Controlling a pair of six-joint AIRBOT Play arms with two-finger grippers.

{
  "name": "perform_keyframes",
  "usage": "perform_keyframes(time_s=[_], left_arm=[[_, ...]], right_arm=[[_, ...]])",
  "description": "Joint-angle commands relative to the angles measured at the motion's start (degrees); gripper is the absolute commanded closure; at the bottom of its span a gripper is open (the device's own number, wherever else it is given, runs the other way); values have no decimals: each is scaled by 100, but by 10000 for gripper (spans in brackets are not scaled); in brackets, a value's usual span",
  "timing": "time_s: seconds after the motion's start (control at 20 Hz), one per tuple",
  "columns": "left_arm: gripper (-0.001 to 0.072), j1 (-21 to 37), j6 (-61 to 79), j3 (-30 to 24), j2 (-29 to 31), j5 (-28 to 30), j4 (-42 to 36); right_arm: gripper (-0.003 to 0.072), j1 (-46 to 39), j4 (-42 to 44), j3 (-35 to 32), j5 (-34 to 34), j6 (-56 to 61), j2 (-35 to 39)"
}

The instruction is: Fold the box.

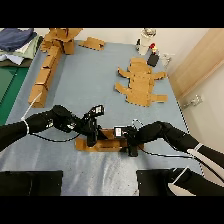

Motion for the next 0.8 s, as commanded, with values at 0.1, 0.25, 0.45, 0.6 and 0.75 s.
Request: perform_keyframes(time_s=[0.1, 0.25, 0.45, 0.6, 0.75], left_arm=[[698, -2, 2, 0, -4, 0, 0], [697, -2, 2, 0, -4, 0, 0], [697, -2, 2, 0, -4, 0, 0], [697, -2, 2, 0, -4, 0, 0], [697, -2, 2, 0, -4, 0, 0]], right_arm=[[155, -2, 68, 7, 63, -2, 9], [155, -2, 68, 7, 61, -2, 9], [155, 0, 131, 11, 59, -2, 11], [152, 0, 151, 90, 101, -2, 9], [49, 0, 151, 101, 61, -2, 7]])
